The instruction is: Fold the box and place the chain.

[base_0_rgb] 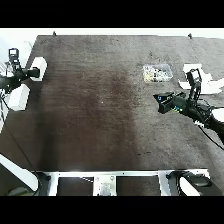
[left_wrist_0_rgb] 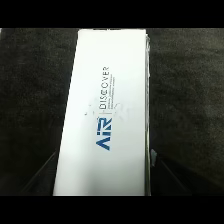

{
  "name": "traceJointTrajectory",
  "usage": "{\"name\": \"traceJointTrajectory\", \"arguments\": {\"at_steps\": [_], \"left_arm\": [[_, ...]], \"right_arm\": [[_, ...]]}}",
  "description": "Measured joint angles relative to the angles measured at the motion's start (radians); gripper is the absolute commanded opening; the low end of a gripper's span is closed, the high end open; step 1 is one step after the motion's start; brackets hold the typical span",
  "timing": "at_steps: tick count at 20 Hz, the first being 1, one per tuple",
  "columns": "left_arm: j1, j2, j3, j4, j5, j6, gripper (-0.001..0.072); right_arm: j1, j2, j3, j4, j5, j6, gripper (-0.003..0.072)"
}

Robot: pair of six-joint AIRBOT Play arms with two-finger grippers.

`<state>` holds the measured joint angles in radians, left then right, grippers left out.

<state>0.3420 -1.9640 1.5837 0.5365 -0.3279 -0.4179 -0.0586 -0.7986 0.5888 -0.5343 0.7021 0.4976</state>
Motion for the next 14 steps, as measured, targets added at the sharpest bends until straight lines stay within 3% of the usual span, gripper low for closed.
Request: {"name": "traceJointTrajectory", "arguments": {"at_steps": [1,2,4,5,6,7,11,14], "left_arm": [[0.000,0.005,0.000,0.001,0.001,0.000,0.0719],[0.000,0.012,0.001,0.002,0.000,0.000,0.0718],[0.000,0.040,0.005,0.004,-0.013,-0.001,0.0715],[0.001,0.060,0.006,0.005,-0.026,-0.001,0.0541],[0.002,0.084,0.008,0.006,-0.044,-0.002,0.0097],[0.002,0.114,0.008,0.013,-0.072,-0.002,0.0017],[-0.006,0.256,-0.009,0.024,-0.227,0.027,0.0013],[-0.042,0.429,-0.132,-0.058,-0.217,0.124,0.0013]], "right_arm": [[0.000,0.000,0.000,0.003,0.000,0.000,0.0207],[0.000,0.000,0.000,0.004,0.000,0.000,0.0283],[0.000,0.000,0.000,0.007,0.000,0.000,0.0280],[0.000,0.000,0.000,0.008,0.000,0.000,0.0213],[0.000,0.000,0.000,0.008,0.000,0.000,-0.0002],[0.000,0.001,0.002,0.010,0.000,0.000,0.0005],[0.000,0.021,0.005,0.010,-0.029,0.000,0.0003],[0.000,0.061,0.004,0.010,-0.080,0.000,0.0002]]}}
